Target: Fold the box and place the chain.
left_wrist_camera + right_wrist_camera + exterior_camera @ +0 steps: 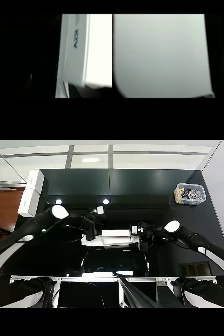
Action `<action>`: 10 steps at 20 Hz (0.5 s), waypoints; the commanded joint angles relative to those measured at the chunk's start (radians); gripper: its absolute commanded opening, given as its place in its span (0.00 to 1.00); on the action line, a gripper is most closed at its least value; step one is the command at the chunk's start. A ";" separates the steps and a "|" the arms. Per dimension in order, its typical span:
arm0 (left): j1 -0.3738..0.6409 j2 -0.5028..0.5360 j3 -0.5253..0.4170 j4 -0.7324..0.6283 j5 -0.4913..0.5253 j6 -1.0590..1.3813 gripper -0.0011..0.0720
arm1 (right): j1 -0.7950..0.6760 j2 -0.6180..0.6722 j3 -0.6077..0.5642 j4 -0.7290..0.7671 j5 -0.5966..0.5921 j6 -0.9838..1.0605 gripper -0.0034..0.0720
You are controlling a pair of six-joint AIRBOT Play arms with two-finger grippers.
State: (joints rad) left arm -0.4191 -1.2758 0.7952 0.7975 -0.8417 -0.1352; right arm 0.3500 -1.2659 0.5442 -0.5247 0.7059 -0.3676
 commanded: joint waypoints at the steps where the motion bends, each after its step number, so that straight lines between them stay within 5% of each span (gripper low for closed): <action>1: 0.066 0.127 0.001 0.211 -0.144 -0.294 0.47 | 0.001 0.000 0.000 0.000 0.001 -0.001 0.63; 2: 0.079 0.153 0.001 0.210 -0.209 -0.346 0.13 | 0.001 0.000 0.000 0.000 0.001 -0.001 0.63; 3: 0.080 0.168 0.001 0.206 -0.277 -0.350 0.06 | 0.001 0.000 0.000 0.000 0.001 -0.001 0.63; 5: 0.058 0.172 -0.006 0.149 -0.400 -0.357 0.05 | 0.001 0.000 0.000 0.000 0.001 -0.002 0.63; 7: 0.011 0.171 -0.034 0.008 -0.407 -0.374 0.05 | 0.001 0.000 0.000 0.000 0.001 -0.002 0.63; 10: -0.070 0.169 -0.070 -0.144 -0.234 -0.374 0.05 | 0.001 0.000 0.000 0.000 0.001 -0.002 0.63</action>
State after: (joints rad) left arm -0.4343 -1.1137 0.7521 0.7959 -1.1561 -0.4793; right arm 0.3500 -1.2659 0.5442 -0.5247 0.7059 -0.3691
